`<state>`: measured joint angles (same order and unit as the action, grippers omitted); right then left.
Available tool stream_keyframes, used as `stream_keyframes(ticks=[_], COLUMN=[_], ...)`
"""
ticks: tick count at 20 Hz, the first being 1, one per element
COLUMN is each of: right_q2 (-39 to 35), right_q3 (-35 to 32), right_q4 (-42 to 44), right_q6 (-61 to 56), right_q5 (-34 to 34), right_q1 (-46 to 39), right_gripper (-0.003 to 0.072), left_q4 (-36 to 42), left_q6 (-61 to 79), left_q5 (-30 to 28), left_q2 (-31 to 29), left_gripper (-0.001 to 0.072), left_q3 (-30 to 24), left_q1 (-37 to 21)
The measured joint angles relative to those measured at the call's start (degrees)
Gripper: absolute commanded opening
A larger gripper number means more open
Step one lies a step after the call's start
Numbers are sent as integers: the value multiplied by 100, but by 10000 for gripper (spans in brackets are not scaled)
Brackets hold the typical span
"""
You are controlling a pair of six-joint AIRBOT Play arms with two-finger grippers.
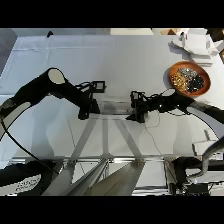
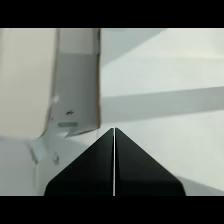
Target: Fold the box and place the chain.
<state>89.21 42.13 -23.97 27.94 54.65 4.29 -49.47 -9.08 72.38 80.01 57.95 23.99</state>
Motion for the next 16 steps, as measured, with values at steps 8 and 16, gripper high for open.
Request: stream_keyframes(ticks=[8, 16], right_q2=[0, 0], right_q3=[0, 0], right_q4=[0, 7], right_q6=[-2, -4], right_q5=[0, 2], right_q1=[0, 0], right_gripper=[398, 398], left_q4=[470, 1023], left_q6=[-190, -426], left_q5=[-1027, -2527], left_q2=[-13, 98], left_gripper=[13, 13], left_q3=[-2, -2], left_q1=[243, -188])
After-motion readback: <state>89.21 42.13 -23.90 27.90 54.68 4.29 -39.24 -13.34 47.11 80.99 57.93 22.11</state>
